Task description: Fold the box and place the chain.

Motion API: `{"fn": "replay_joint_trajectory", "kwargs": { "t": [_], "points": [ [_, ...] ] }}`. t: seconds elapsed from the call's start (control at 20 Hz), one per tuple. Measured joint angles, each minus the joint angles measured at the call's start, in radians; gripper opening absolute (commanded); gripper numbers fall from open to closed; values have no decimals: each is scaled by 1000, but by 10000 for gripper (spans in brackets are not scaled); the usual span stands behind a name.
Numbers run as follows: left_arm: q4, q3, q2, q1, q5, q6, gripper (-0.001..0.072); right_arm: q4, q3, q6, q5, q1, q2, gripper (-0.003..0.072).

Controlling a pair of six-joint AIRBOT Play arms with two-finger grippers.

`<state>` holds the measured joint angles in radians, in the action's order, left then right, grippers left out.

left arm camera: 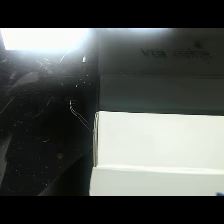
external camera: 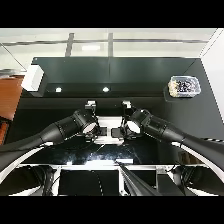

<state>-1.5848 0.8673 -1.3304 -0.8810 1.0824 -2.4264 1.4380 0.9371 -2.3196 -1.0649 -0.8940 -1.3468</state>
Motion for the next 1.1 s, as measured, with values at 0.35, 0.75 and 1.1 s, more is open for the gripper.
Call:
{"fn": "replay_joint_trajectory", "kwargs": {
  "t": [0.35,0.75,1.1],
  "points": [
    [0,0,0,0,0,0,26,5,1,-22,0,-5,-20,235],
    [0,0,0,0,0,0,26,20,4,-60,7,-7,-39,234],
    [0,0,0,0,0,0,26,23,16,-68,21,-7,-65,168]
  ]
}}
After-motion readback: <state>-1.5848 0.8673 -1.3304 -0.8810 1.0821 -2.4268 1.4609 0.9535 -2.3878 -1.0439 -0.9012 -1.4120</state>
